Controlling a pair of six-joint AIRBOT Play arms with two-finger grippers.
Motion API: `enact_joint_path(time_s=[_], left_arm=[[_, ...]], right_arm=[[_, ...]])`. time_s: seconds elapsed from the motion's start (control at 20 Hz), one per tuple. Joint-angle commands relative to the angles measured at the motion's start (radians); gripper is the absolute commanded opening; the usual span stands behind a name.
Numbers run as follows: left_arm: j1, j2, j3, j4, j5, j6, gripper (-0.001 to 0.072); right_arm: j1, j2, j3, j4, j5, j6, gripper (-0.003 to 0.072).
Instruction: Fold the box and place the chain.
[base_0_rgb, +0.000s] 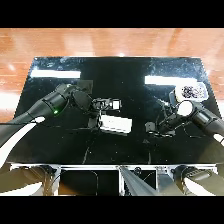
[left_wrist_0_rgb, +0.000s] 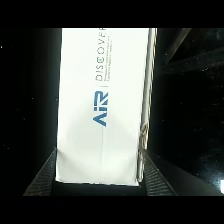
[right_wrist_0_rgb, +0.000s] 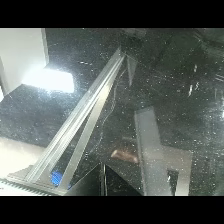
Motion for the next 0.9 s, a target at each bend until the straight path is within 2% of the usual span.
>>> enact_joint_path(time_s=[0.0, 0.7, 0.8, 0.85], left_arm=[[-0.001, -0.001, 0.000, -0.003, -0.001, 0.000, 0.0626], [-0.032, -0.038, -0.021, -0.011, -0.049, 0.000, 0.0623], [-0.035, -0.038, -0.021, -0.010, -0.051, 0.000, 0.0596], [-0.035, -0.038, -0.021, -0.007, -0.051, 0.000, 0.0560]], right_arm=[[0.000, 0.001, 0.000, 0.000, 0.000, 0.000, 0.0036], [0.000, 0.001, 0.000, 0.000, -0.013, 0.000, 0.0036], [0.000, 0.001, 0.000, 0.000, -0.013, -0.001, 0.0036], [0.000, 0.001, 0.000, 0.000, -0.013, -0.003, 0.0036]])
